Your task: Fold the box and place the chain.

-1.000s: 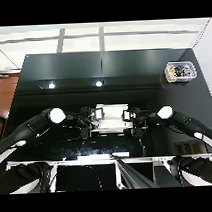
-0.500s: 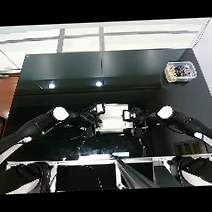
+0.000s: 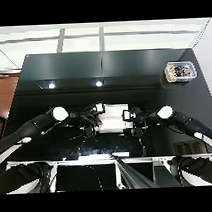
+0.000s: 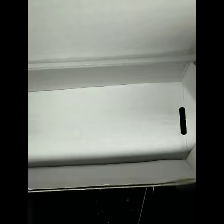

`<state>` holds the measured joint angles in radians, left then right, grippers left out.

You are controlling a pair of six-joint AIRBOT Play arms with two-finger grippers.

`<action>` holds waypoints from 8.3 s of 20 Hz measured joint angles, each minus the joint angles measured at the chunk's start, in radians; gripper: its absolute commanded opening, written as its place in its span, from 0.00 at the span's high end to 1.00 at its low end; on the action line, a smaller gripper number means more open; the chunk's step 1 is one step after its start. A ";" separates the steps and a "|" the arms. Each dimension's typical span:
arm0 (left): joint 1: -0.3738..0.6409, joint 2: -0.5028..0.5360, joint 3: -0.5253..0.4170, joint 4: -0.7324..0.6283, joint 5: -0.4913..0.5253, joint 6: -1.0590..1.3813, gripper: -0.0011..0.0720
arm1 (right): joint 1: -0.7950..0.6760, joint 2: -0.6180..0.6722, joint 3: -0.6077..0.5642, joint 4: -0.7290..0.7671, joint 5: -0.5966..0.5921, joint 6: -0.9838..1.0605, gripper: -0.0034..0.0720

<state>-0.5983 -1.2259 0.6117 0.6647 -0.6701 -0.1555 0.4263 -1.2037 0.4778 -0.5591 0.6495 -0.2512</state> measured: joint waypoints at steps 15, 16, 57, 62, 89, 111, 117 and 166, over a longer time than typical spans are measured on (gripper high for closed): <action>0.374 0.342 -0.039 0.611 -0.222 -1.145 0.94 | 0.000 0.000 0.000 0.001 0.000 0.001 0.55; 0.412 0.324 -0.059 0.576 -0.242 -1.196 0.94 | 0.000 0.000 0.000 0.001 0.000 0.000 0.55; 0.293 -0.054 0.046 -0.126 -0.402 -0.887 0.24 | 0.000 0.000 0.000 0.001 0.001 0.001 0.55; 0.244 -0.054 0.092 -0.083 -0.387 -0.962 0.33 | 0.000 0.000 0.000 0.001 0.000 0.001 0.55; 0.014 -0.083 0.220 0.280 -0.241 -1.468 0.33 | 0.000 0.000 0.000 0.001 0.000 0.001 0.55; -0.240 -0.266 0.446 0.800 -0.396 -2.052 0.53 | 0.000 0.000 0.000 0.001 0.000 0.001 0.55; -0.246 -0.274 0.451 0.802 -0.412 -2.118 0.95 | 0.000 0.000 0.000 0.002 0.002 0.004 0.55; -0.242 -0.276 0.452 0.785 -0.416 -2.129 0.94 | 0.024 0.117 0.007 -0.020 0.053 0.233 0.70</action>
<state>-0.8402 -1.5017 1.0641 1.4498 -1.0859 -2.2845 0.4507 -1.0870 0.4847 -0.5789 0.7025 -0.0177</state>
